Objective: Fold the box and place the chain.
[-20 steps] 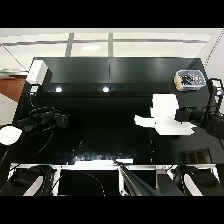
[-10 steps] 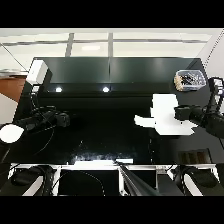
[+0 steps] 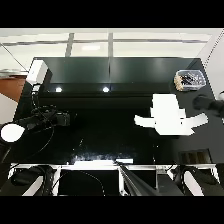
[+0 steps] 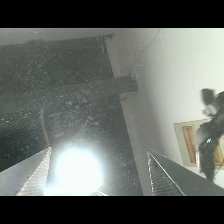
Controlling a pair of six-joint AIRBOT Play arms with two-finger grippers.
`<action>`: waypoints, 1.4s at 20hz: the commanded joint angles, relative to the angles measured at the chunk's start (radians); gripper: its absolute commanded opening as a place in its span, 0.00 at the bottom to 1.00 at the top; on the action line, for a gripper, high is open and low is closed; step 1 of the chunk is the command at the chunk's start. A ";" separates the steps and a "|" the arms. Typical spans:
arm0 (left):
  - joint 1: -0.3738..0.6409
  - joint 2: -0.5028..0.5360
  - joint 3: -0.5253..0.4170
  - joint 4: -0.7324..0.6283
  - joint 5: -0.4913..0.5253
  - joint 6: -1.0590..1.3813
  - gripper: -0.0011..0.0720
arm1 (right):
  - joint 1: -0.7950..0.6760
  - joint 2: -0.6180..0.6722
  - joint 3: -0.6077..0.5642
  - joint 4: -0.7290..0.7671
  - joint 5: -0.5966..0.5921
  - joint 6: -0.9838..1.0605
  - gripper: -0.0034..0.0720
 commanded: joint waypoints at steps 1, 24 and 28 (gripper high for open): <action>0.000 -0.001 0.000 0.000 0.000 -0.001 0.98 | -0.246 -0.164 0.127 -0.005 -0.035 -0.027 0.96; 0.000 -0.002 0.000 -0.011 -0.012 0.000 0.98 | -0.358 -0.327 0.149 0.730 -0.527 -0.671 0.09; -0.001 -0.002 0.000 -0.061 -0.016 -0.001 0.98 | -0.162 -0.049 0.006 0.756 -0.359 -0.510 0.09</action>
